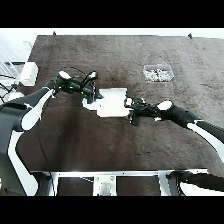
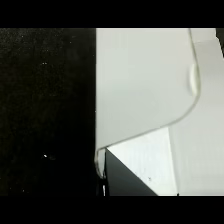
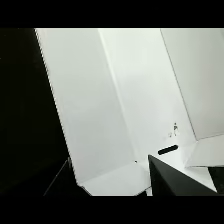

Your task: Fold the box and place the chain.

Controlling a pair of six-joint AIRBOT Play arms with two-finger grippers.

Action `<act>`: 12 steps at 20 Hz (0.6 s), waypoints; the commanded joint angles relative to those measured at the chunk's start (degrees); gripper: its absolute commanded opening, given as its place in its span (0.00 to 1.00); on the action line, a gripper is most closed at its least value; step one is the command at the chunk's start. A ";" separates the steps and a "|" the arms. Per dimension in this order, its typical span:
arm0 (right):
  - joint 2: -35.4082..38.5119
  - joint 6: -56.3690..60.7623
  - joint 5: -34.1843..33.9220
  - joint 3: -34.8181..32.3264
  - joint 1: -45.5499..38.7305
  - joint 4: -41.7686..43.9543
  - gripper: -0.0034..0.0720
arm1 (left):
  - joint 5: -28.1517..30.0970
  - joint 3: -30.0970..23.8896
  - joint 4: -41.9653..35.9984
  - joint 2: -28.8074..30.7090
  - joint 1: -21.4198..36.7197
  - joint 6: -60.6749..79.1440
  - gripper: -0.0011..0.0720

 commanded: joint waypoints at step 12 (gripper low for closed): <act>-2.75 0.04 4.87 8.79 -4.11 1.07 0.81 | -0.02 0.00 0.00 -0.04 -0.02 0.04 0.04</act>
